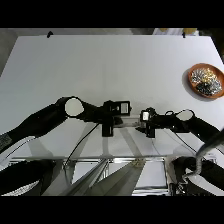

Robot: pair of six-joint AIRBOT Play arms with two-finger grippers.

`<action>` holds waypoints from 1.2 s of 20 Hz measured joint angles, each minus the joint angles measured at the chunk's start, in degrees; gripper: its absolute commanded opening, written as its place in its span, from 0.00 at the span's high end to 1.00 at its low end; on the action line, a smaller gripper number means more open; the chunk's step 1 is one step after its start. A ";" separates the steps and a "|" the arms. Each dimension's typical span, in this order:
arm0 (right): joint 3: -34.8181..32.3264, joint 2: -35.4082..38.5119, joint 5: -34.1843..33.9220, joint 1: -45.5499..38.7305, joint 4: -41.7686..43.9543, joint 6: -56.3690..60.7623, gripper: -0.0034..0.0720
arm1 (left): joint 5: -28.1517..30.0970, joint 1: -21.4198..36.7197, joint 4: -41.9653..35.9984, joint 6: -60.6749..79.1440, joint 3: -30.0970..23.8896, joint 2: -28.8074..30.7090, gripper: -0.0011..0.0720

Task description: Fold the box and place the chain.

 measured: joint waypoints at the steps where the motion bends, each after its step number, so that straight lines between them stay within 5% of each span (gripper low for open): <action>1: 0.00 0.00 0.00 0.00 0.00 0.00 0.39 | 4.48 -0.15 -0.13 -1.20 0.00 -0.48 0.98; 5: 0.00 0.00 0.02 0.00 0.00 0.00 0.39 | 14.78 1.22 -0.85 -4.66 0.00 -4.42 0.98; 11: 0.00 0.00 0.04 -0.02 0.02 0.02 0.39 | 15.58 3.23 -1.42 -6.84 0.02 -10.43 0.98; 16: 0.00 0.00 0.02 -0.02 0.00 0.00 0.39 | 7.37 7.28 0.81 -7.23 0.02 -5.33 0.98; 21: 0.00 0.00 0.02 0.00 -0.02 -0.02 0.39 | -10.29 12.79 11.02 -8.68 -0.28 1.75 0.98; 24: 0.00 0.00 0.02 -0.02 -0.02 -0.02 0.39 | -13.64 14.03 12.94 -5.90 -2.51 2.71 0.98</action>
